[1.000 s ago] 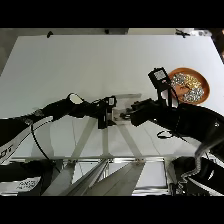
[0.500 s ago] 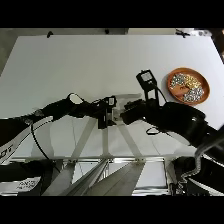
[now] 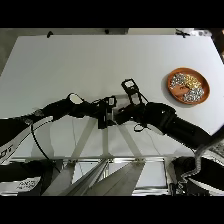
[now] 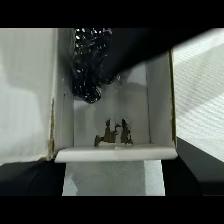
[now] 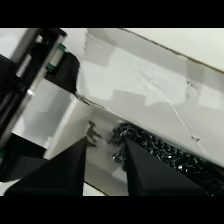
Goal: Fold the box and place the chain.
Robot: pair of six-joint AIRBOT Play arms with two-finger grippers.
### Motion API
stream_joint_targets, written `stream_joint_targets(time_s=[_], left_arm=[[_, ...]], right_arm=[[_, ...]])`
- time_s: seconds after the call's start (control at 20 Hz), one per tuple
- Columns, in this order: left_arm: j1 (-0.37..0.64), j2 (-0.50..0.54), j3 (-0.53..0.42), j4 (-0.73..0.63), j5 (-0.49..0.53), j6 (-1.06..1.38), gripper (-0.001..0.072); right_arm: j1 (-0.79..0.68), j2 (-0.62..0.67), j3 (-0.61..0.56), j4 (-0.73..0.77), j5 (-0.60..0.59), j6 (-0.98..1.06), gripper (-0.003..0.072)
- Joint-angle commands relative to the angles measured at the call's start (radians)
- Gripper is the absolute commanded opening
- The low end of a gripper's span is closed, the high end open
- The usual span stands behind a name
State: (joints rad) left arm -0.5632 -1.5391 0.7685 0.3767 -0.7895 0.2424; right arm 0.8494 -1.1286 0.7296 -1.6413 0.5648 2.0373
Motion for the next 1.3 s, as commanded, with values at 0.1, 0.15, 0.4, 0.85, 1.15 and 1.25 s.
stream_joint_targets(time_s=[0.1, 0.15, 0.4, 0.85, 1.15, 1.25], left_arm=[[0.001, 0.001, 0.000, 0.000, 0.000, 0.000, 0.0366], [0.001, 0.001, 0.000, 0.000, 0.000, 0.000, 0.0366], [0.001, 0.001, 0.000, 0.000, 0.000, 0.000, 0.0366], [0.001, 0.001, 0.000, 0.000, 0.000, 0.000, 0.0366], [0.001, 0.001, 0.000, 0.000, 0.000, 0.000, 0.0366], [0.001, 0.001, 0.000, 0.000, 0.000, 0.000, 0.0366]], right_arm=[[0.001, 0.007, 0.003, 0.000, 0.105, -0.014, 0.0277], [0.001, 0.034, 0.008, 0.000, 0.155, -0.060, 0.0277], [-0.040, 0.288, 0.014, 0.028, 0.437, -0.478, 0.0168], [-0.680, 0.239, 0.011, 0.450, 0.709, -1.598, 0.0135], [-0.711, -0.009, 0.008, 0.504, 0.639, -1.894, 0.0144], [-0.711, -0.080, 0.008, 0.530, 0.526, -1.900, 0.0496]])
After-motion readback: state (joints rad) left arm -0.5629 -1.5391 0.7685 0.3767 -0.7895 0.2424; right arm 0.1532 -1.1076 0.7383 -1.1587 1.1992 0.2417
